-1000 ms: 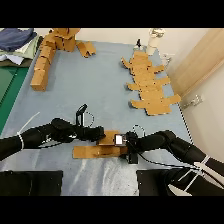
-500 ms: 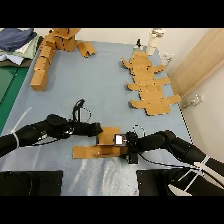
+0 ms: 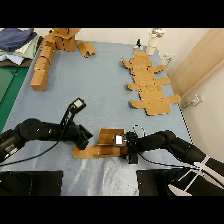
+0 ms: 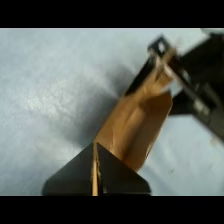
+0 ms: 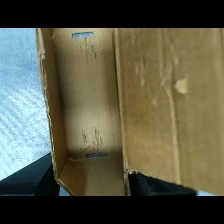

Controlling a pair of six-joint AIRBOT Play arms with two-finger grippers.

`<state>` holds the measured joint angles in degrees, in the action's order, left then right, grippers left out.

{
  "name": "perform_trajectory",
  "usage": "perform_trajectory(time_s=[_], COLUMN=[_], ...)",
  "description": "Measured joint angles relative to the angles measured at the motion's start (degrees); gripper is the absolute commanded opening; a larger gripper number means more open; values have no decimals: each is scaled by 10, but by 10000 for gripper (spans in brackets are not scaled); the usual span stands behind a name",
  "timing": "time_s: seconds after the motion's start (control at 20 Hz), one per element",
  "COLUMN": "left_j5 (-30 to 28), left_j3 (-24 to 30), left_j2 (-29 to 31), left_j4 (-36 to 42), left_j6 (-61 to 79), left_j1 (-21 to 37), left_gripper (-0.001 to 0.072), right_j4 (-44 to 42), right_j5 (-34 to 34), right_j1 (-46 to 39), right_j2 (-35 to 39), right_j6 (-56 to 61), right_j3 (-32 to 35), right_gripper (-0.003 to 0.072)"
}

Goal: Fold the box.

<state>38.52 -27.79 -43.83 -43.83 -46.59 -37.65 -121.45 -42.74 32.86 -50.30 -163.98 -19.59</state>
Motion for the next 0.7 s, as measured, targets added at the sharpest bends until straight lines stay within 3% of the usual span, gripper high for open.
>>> perform_trajectory(time_s=[0.25,0.7], left_j5=[35,-43], left_j3=[17,21], left_j2=[21,-76], left_j4=[-133,-172], left_j6=[33,103], left_j1=[-47,-125], left_gripper=[681,681], right_j4=[0,0], right_j5=[0,0], right_j1=[0,0], right_j2=[0,0], right_j6=[0,0], right_j3=[0,0], right_gripper=[519,519])
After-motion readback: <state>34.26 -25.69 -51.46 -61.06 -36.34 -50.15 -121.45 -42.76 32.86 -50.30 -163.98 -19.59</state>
